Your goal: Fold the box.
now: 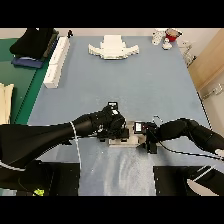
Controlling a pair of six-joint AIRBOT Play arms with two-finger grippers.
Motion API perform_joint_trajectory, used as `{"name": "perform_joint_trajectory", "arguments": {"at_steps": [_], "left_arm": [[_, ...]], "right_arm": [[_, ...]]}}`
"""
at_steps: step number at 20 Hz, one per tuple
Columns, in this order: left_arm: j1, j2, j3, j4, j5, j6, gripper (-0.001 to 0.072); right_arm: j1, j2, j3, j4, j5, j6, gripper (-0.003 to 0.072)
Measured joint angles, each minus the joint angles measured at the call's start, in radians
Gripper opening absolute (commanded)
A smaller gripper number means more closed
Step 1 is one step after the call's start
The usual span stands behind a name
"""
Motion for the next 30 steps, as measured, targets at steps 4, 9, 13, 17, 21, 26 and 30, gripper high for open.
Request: {"name": "perform_joint_trajectory", "arguments": {"at_steps": [4, 9, 13, 17, 21, 26, 30], "left_arm": [[-0.003, 0.087, 0.014, -0.007, -0.069, 0.051, 0.0653], [-0.003, 0.198, 0.019, -0.013, -0.199, 0.121, 0.0083], [-0.006, 0.227, 0.019, -0.026, -0.224, 0.317, 0.0011], [-0.025, 0.273, -0.005, -0.062, -0.211, 0.573, 0.0009], [0.02, 0.407, -0.124, -0.104, -0.134, 0.903, 0.0017], [0.2, 0.54, -0.326, -0.264, -0.023, 1.476, 0.0684], [0.333, 0.561, -0.447, -0.438, 0.106, 1.86, 0.0684]], "right_arm": [[0.0, 0.0, 0.0, 0.0, 0.0, 0.0, 0.0491], [0.0, 0.0, 0.0, -0.002, 0.0, 0.0, 0.0491], [0.0, 0.0, 0.0, -0.004, 0.0, 0.0, 0.0491], [0.0, 0.0, 0.0, -0.005, 0.0, 0.001, 0.0491], [0.0, 0.0, 0.0, -0.005, 0.0, 0.001, 0.0491], [0.0, 0.0, 0.0, -0.005, 0.0, 0.001, 0.0491], [0.0, 0.0, 0.0, -0.005, 0.0, 0.001, 0.0491]]}}
